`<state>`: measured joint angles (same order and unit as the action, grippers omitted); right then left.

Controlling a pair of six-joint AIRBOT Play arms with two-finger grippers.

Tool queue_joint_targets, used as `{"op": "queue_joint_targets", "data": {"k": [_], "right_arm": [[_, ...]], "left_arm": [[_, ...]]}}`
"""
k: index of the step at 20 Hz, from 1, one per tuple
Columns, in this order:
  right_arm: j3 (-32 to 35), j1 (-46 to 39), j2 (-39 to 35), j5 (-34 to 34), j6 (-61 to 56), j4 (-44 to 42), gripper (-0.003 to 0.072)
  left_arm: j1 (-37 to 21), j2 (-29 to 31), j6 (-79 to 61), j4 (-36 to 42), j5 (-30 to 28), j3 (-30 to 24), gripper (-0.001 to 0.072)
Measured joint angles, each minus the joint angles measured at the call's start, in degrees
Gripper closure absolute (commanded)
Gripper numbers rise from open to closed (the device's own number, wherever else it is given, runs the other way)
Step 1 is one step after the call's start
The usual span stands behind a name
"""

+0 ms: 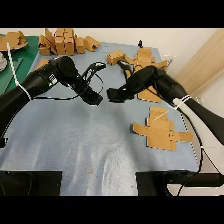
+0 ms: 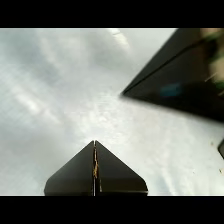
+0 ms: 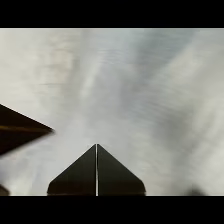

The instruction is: Fold the box.

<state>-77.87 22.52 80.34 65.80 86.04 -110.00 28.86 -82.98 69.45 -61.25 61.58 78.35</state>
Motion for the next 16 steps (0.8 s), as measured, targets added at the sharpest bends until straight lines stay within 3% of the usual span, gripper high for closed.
{"op": "queue_joint_targets", "data": {"k": [1, 2, 5, 9, 11, 16], "right_arm": [[-2.2, -1.6, -0.1, 4.6, -2.1, 5.1, 0.0345], [-4.2, -3.7, -0.2, 9.8, -4.2, 11.7, 0.0240], [-6.0, -11.3, -1.4, 23.2, -8.1, 31.4, 0.0226], [-0.2, -24.2, -4.5, 28.3, -10.0, 41.9, 0.0225], [4.0, -31.5, -6.1, 27.5, -9.0, 41.4, 0.0225], [13.4, -51.2, -8.1, 21.5, 1.2, 28.9, 0.0215]], "left_arm": [[-1.0, 0.0, 2.1, -1.5, 0.1, -0.4, 0.0699], [-2.0, 0.0, 3.7, -2.4, 0.3, -1.1, 0.0699], [-5.3, 0.0, 6.6, -3.9, 0.9, -5.3, 0.0699], [-8.3, 0.3, 6.6, -1.6, 1.2, -12.9, 0.0699], [-9.6, 1.4, 5.2, 1.4, 1.3, -16.4, 0.0699], [-10.8, 4.9, 2.3, 9.8, 1.3, -20.6, 0.0699]]}}
